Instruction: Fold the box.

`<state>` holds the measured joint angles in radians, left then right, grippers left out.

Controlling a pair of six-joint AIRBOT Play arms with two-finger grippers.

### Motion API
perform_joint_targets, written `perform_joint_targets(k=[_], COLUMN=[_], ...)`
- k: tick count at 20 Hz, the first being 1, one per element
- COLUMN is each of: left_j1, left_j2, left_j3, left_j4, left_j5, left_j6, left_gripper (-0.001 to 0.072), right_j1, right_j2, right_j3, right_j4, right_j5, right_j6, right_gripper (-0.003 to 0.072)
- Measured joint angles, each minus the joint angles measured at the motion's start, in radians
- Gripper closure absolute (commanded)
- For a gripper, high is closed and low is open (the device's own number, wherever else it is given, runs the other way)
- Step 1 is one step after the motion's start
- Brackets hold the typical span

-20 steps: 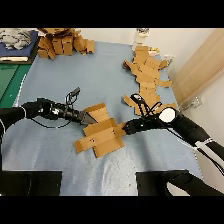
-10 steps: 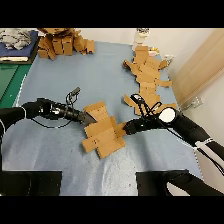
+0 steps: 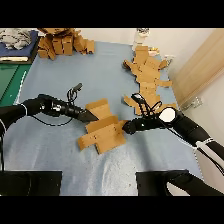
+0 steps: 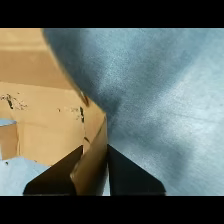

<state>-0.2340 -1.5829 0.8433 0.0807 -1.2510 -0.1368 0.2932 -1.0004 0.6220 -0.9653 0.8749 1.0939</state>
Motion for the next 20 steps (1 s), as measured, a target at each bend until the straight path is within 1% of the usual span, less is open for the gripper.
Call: perform_joint_targets(k=[4,8,13,18,20], left_j1=[-0.072,-0.137,-0.193,-0.237,-0.246], left_j2=[0.034,0.079,0.113,0.212,0.235], left_j3=[0.014,0.018,0.022,0.023,0.021], left_j4=[0.095,0.182,0.216,0.223,0.226], left_j5=[0.012,0.079,0.164,0.306,0.34], left_j6=[0.045,0.066,0.124,0.212,0.244], left_gripper=[0.0694,0.0695,0.0695,0.0695,0.0695], right_j1=[0.0,0.0,0.0,0.0,0.0], right_j2=[0.0,0.006,0.011,0.012,0.012], right_j3=[0.024,0.068,0.087,0.091,0.091], right_j4=[0.0,-0.002,-0.024,-0.082,-0.098], right_j5=[-0.034,-0.06,-0.075,-0.093,-0.103], right_j6=[0.045,0.084,0.121,0.179,0.192], right_gripper=[0.0453,0.0454,0.0454,0.0455,0.0457])
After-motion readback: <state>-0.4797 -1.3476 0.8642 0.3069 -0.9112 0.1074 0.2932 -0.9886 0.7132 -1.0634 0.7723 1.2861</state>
